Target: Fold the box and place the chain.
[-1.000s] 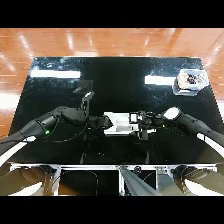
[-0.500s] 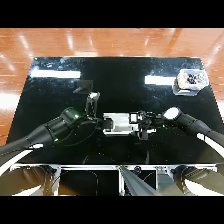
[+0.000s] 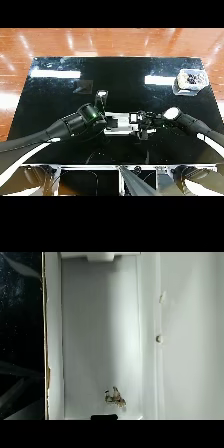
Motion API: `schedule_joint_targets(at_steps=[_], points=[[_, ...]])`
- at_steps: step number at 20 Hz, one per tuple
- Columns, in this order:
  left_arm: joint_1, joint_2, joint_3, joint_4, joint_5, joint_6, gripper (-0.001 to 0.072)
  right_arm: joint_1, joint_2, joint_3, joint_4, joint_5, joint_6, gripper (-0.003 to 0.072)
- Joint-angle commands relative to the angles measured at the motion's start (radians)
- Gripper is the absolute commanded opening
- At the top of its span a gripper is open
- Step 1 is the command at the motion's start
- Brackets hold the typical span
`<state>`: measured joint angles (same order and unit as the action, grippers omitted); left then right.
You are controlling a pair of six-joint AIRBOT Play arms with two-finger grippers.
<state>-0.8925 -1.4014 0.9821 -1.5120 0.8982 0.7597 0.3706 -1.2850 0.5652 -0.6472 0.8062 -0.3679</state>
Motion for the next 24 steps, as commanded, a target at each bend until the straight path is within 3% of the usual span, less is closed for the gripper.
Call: schedule_joint_targets(at_steps=[1,24], points=[[-0.004,-0.018,0.023,-0.051,0.012,0.022,0.0345,0.000,0.000,0.000,0.000,0.001,0.000,0.0550],[0.000,-0.070,0.029,-0.097,0.029,0.026,0.0351,0.000,0.000,0.000,0.000,0.001,0.000,0.0550]])
